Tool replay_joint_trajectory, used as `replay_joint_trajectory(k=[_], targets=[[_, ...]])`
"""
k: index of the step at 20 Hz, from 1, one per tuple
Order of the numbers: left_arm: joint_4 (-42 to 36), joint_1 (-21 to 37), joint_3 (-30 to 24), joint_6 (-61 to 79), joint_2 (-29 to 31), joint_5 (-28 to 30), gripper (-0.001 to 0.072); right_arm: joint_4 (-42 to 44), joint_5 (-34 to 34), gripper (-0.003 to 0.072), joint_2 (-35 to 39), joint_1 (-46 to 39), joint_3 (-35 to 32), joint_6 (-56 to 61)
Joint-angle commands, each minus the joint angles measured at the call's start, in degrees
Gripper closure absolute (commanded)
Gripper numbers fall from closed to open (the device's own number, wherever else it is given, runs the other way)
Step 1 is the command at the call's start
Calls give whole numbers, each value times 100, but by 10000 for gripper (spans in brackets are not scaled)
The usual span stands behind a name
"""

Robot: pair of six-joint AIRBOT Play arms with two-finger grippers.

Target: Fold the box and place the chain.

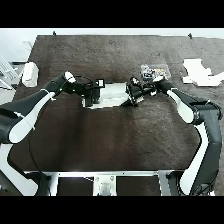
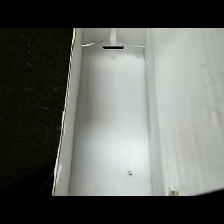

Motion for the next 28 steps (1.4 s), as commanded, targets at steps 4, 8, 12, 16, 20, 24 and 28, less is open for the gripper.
replay_joint_trajectory(k=[4,8,12,16,20,24,28], targets=[[-697,2,0,363,-2,-57,361,4,0,181,4,-2,2,2],[-925,4,-2,592,-109,-297,518,4,0,181,4,-2,2,2],[-1276,2,0,719,-168,-317,517,4,0,181,4,-2,2,0],[-1388,-55,0,855,-179,-269,517,4,0,181,4,-2,2,2],[-525,94,0,522,-162,192,389,4,0,181,4,-2,2,0],[-472,444,11,402,-153,101,390,4,0,181,4,-2,2,2],[-483,485,11,542,-153,-505,392,4,0,181,4,-2,2,2]])
